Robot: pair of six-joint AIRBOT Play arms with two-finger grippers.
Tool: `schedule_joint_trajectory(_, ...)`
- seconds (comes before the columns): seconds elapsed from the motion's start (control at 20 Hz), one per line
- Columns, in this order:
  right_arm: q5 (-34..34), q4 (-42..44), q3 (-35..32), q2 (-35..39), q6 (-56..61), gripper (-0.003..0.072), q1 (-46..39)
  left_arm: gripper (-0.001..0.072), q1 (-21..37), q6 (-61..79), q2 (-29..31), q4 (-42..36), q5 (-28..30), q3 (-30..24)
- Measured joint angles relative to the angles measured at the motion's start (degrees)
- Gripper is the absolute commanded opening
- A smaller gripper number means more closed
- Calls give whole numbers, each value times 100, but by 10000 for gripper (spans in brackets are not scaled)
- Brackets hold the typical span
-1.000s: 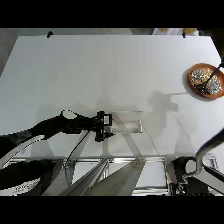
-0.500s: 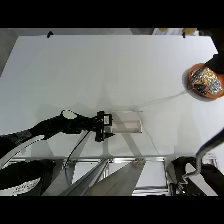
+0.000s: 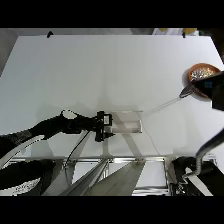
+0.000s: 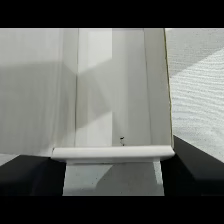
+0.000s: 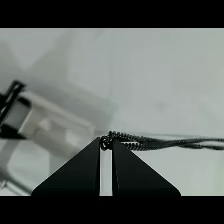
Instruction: Fold the box and place the chain.
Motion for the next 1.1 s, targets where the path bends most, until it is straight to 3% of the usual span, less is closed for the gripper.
schedule_joint_trajectory(0.25, 129, 50, -179, 249, 81, 15, 756, 272, 0, 0, 0, 2, 2, 0)
schedule_joint_trajectory(0.5, -223, 380, -1104, 313, -142, 15, 1182, 272, -2, 0, 0, 0, 0, 0)
schedule_joint_trajectory(1.1, -2514, 632, -4127, 323, -916, 15, 1563, 272, -2, 0, 0, 0, 2, 0)
